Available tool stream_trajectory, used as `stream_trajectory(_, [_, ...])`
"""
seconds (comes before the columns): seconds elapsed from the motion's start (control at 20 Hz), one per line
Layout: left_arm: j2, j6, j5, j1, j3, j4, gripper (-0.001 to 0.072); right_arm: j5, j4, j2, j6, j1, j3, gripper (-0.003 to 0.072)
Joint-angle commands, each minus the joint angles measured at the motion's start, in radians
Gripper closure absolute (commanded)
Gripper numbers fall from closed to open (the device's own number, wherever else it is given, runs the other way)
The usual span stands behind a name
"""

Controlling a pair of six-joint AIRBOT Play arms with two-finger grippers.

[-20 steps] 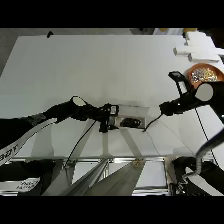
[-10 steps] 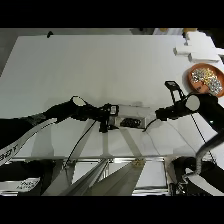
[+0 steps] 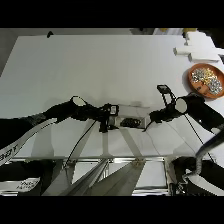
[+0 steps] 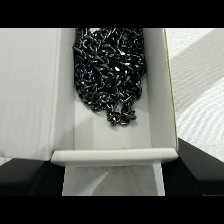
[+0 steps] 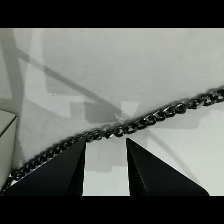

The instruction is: Fold the box and place the chain.

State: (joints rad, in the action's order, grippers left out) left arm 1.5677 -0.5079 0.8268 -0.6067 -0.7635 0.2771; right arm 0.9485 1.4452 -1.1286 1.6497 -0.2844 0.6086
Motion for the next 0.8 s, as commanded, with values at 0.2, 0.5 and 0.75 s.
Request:
stream_trajectory(0.2, [0.0,0.0,0.0,0.0,0.0,0.0,0.0501,-0.004,0.026,-0.004,0.029,-0.004,0.0,0.0467])
stream_trajectory(0.5, [0.0,0.0,0.0,0.0,0.0,0.0,0.0501,-0.006,0.017,-0.08,0.019,-0.005,0.0,0.0593])
stream_trajectory(0.75, [0.0,0.0,0.0,0.0,0.0,0.0,0.0501,0.013,0.017,0.011,-0.029,-0.004,0.001,0.0672])
